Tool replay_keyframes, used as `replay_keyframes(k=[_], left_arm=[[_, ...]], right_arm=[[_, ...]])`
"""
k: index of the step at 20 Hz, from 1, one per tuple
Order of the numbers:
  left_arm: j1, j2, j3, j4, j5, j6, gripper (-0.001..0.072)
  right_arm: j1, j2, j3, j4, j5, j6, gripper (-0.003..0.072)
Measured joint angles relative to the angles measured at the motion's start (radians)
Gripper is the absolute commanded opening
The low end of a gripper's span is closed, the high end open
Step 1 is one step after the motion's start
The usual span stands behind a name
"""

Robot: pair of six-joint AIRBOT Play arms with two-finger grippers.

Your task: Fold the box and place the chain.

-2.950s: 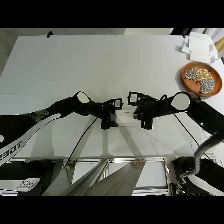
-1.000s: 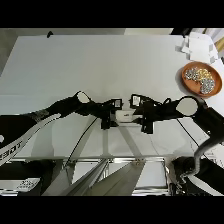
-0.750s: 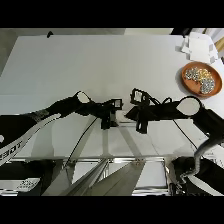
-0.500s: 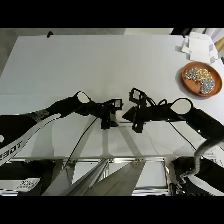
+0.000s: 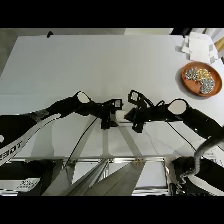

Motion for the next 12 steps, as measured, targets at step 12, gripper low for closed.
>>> replay_keyframes(k=[12], left_arm=[[0.000,0.000,0.000,0.001,0.000,0.001,0.0008]], right_arm=[[-0.001,-0.006,-0.079,-0.027,-0.019,0.002,0.0012]])
